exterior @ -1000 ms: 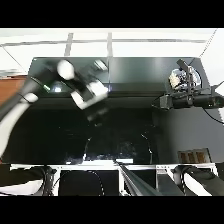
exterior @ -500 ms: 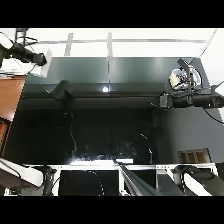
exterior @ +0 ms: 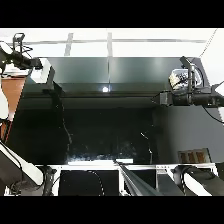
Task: Fold the box and place the chain.
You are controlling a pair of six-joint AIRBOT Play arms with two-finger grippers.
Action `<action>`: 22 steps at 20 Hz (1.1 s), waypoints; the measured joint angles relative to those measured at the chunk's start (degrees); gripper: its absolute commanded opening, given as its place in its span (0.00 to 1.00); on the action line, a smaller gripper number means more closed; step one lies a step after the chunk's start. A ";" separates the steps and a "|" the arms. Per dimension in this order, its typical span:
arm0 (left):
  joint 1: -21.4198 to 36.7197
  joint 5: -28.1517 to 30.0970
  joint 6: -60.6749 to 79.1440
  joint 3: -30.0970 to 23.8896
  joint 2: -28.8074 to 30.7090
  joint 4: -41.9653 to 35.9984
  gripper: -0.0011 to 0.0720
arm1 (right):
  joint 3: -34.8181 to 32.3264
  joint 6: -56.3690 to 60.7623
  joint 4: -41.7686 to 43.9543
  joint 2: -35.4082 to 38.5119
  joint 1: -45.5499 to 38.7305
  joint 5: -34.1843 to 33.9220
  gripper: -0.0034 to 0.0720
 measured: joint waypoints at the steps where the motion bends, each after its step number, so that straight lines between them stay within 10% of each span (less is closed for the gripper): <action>1: 0.04 -0.57 -0.92 0.15 1.18 0.22 0.90 | 0.00 0.02 0.00 0.00 0.00 -0.04 0.06; 3: 0.09 -2.10 -4.20 0.35 4.76 0.50 0.10 | 0.00 0.13 0.00 0.00 0.00 -0.13 0.06; 4: 0.09 -3.43 -6.32 0.33 7.19 0.28 0.05 | 0.00 0.11 0.00 0.00 0.00 -0.17 0.06; 10: -4.07 -8.35 -8.81 -12.70 28.37 -6.23 0.05 | -1.51 -1.27 -1.07 0.02 0.33 -1.86 0.06; 17: -14.36 9.40 -3.10 -62.12 62.84 -6.71 0.05 | -9.44 -0.22 -16.11 0.00 7.61 -25.57 0.06; 22: -15.08 15.54 -2.21 -80.56 77.85 -6.47 0.05 | -11.23 0.39 -21.40 0.00 8.94 -33.33 0.06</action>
